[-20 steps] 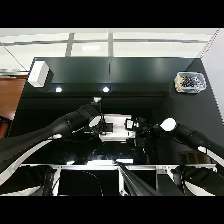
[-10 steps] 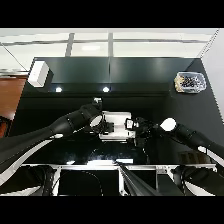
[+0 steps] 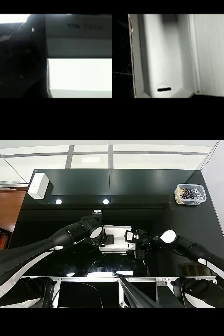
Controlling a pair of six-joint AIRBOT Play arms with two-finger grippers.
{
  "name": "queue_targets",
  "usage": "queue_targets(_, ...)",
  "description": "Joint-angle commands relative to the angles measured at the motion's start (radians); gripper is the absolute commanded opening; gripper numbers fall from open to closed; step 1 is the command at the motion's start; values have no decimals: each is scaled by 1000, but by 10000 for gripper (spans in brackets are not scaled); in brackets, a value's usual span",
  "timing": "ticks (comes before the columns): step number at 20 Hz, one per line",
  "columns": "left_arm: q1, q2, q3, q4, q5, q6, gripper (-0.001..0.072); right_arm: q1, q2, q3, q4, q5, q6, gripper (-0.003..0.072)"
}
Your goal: Fold the box and place the chain.
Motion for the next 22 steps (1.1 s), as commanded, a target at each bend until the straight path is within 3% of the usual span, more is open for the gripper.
queue_targets(1,0,0,1,-2,-15,-2,25,1,0,0,0,1,1,373)
queue_targets(3,0,0,1,-1,-13,-2,25,1,4,0,-7,4,25,408)
queue_targets(4,0,0,1,0,-13,0,25,1,14,0,-9,4,52,583)
queue_targets(5,0,0,1,3,-16,0,24,0,31,0,-15,3,78,672)
queue_targets(10,0,0,1,6,-14,33,25,-3,153,11,-271,88,281,672)
queue_targets(14,0,0,1,6,-16,55,25,0,159,11,-275,86,216,669)
queue_targets(15,0,0,1,6,-16,55,25,1,157,11,-262,86,202,615)
queue_targets(16,0,0,1,6,-14,55,26,1,153,11,-237,82,201,496)
queue_targets(19,0,0,1,2,-11,55,26,1,140,11,-154,71,180,468)
queue_targets(20,0,0,1,2,-11,55,26,1,133,11,-124,73,180,291)
queue_targets(21,0,0,1,2,-11,55,25,1,124,11,-91,73,181,222)
queue_targets(22,0,0,1,2,-11,55,26,2,113,11,-61,72,180,224)
